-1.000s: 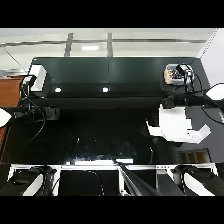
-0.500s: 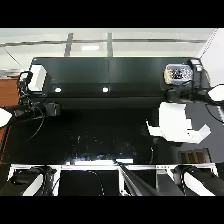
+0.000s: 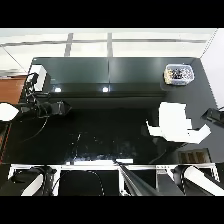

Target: Fold the box and place the chain.

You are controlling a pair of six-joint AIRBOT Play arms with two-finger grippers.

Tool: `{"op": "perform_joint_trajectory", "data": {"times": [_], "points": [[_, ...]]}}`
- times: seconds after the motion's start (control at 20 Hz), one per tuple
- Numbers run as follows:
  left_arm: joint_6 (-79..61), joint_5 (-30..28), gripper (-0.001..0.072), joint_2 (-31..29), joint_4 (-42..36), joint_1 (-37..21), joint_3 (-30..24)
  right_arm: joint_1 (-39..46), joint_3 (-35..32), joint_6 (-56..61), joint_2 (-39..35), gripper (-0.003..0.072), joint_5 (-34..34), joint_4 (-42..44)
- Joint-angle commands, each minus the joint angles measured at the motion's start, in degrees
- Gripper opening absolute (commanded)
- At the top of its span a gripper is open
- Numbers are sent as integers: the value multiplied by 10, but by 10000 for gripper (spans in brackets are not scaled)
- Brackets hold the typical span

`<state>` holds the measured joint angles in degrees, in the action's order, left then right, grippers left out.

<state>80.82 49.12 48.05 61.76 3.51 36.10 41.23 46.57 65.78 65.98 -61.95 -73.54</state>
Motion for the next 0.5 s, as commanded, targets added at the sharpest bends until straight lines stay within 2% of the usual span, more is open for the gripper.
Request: {"op": "perform_joint_trajectory", "data": {"times": [0.0, 0.05, 0.15, 0.2, 0.25, 0.3, 0.45], "points": [[0, 3, 713, 22, -36, 0, 0, 35, 0, -109, 26, 705, -110, 3], [0, 5, 713, 28, -41, 0, 0, 21, 0, -108, 26, 703, -110, -30], [0, 12, 713, 34, -42, 1, 0, -5, 0, -92, 26, 412, -111, -77], [0, 14, 713, 35, -42, 1, 0, -16, 0, -84, 26, 316, -113, -97], [0, 14, 713, 35, -42, 1, 0, -26, 0, -76, 25, 101, -113, -109], [0, 14, 713, 35, -42, 1, 0, -33, 0, -77, 24, 15, -114, -109], [-1, 13, 713, 35, -42, 1, 0, -69, 0, -102, -3, 15, -113, -69]]}}
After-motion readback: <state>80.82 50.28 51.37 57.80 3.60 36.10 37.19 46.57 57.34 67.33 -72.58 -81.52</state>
